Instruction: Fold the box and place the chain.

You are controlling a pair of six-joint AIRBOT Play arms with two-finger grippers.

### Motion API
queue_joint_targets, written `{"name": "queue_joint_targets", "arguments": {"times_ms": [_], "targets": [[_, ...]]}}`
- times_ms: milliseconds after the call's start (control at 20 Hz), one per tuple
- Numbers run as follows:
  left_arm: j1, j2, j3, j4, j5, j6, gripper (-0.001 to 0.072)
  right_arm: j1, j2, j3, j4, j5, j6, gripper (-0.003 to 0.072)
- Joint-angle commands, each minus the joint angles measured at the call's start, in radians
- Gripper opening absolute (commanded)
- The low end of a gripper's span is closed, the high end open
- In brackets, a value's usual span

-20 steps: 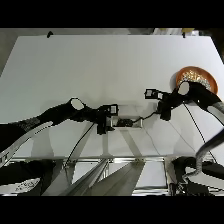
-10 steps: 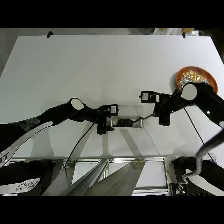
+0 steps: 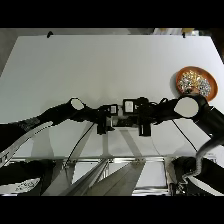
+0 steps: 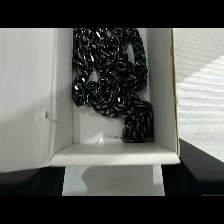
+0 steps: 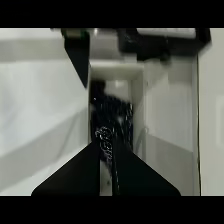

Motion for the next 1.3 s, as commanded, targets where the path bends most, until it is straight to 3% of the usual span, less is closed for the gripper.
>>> {"name": "queue_joint_targets", "arguments": {"times_ms": [0,300,400,450,600,700,1000,1250], "targets": [[0.0,0.0,0.0,0.0,0.0,0.0,0.0362,0.082,-0.006,0.001,0.033,-0.117,0.001,0.0019],[0.0,0.0,0.0,0.0,0.0,0.0,0.0362,0.082,-0.096,0.001,-0.006,-0.122,0.02,0.0036],[0.0,0.0,0.0,0.0,0.0,0.0,0.0362,0.055,-0.087,0.006,-0.027,-0.119,0.019,0.0227],[0.0,0.0,0.0,0.0,0.0,0.0,0.0362,0.025,-0.079,0.014,-0.026,-0.1,0.02,0.0242],[0.0,0.0,0.0,0.0,0.0,0.0,0.0362,-0.108,-0.051,0.066,-0.028,0.037,-0.009,0.0238],[0.0,0.0,0.0,0.0,0.0,0.0,0.0362,-0.218,-0.039,0.08,-0.034,0.084,-0.066,0.0173],[0.0,0.0,0.0,0.0,0.0,0.0,0.0362,-0.502,-0.077,0.08,-0.184,0.084,-0.264,0.0159],[0.0,0.0,0.0,0.0,0.0,0.0,0.0362,-0.518,-0.223,0.079,-0.293,0.072,-0.29,0.0157]]}}
